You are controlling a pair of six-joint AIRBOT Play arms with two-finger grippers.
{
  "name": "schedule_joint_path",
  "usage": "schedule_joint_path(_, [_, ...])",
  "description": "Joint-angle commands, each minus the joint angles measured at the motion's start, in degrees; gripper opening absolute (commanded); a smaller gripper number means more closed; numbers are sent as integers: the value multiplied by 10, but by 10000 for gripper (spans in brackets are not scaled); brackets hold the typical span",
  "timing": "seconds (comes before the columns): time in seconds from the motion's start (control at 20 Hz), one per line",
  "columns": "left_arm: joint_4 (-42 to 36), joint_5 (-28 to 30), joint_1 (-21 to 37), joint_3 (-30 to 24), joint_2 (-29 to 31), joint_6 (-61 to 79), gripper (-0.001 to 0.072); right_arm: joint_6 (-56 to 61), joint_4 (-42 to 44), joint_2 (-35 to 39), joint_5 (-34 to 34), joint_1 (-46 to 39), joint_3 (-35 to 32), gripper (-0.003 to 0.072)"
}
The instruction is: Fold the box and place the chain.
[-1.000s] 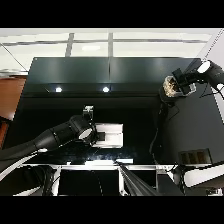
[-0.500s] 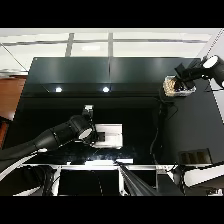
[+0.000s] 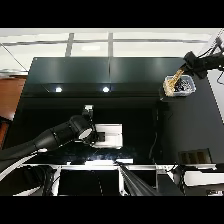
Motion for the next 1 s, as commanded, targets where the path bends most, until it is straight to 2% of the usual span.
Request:
schedule_joint_path(0.0, [1, 1, 0, 0, 0, 0, 30, -97, 51, 57, 7, -8, 3, 23])
schedule_joint_path(0.15, [0, 0, 0, 0, 0, 0, 30, -180, 90, 125, 37, -19, 12, 23])
schedule_joint_path(0.45, [0, 0, 0, 0, 0, 0, 30, -203, 117, 220, 109, -21, 97, 23])
schedule_joint_path(0.6, [1, -1, 0, 0, 0, 0, 30, -210, 145, 269, 155, -13, 106, 22])
schedule_joint_path(0.8, [1, -1, 0, 0, 0, 0, 30, -214, 141, 338, 175, 33, 106, 22])
schedule_joint_path(0.95, [1, -1, 0, 0, 0, 0, 30, -211, 143, 356, 216, 88, 106, 22])
